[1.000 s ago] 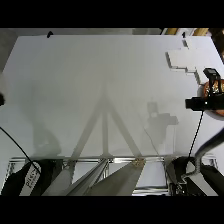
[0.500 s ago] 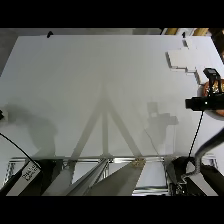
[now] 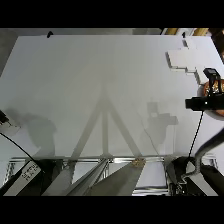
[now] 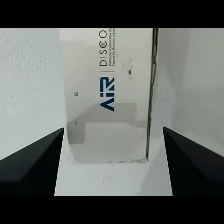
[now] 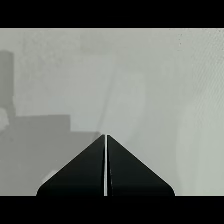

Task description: Fold the box and place the chain.

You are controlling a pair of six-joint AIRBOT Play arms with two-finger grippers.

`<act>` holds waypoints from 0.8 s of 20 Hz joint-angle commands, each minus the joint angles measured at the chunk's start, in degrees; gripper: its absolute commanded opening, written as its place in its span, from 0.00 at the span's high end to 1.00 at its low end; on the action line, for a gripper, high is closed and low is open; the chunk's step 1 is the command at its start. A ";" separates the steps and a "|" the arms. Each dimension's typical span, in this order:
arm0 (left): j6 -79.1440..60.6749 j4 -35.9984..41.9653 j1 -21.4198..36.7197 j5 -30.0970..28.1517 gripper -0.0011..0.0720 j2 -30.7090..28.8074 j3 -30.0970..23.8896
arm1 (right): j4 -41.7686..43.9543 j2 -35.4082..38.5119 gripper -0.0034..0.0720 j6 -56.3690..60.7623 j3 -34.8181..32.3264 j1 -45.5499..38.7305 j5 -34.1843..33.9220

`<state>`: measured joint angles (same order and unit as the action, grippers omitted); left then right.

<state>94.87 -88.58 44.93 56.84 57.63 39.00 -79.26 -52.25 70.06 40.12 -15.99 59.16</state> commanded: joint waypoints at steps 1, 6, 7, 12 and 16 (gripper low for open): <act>-4.04 4.35 -0.09 0.37 0.03 -3.69 0.02 | 0.02 -0.02 0.93 0.00 -0.04 -0.02 0.00; -10.60 8.61 -9.09 -1.11 0.04 -14.34 0.02 | 0.02 -0.02 0.93 0.00 -0.04 -0.02 0.00; -11.45 8.59 -12.31 -1.11 0.11 -15.98 0.02 | 0.02 -0.02 0.93 0.00 -0.04 -0.02 0.00; -17.57 8.57 -29.81 1.95 0.64 -17.64 0.02 | 0.02 -0.02 0.93 0.00 -0.04 -0.02 0.00; -17.73 7.58 -37.97 4.59 0.98 -16.00 0.00 | 0.02 -0.02 0.93 0.00 -0.04 -0.02 0.00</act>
<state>78.46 -80.60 12.91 59.37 41.19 38.98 -79.24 -52.25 70.06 40.12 -15.99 59.16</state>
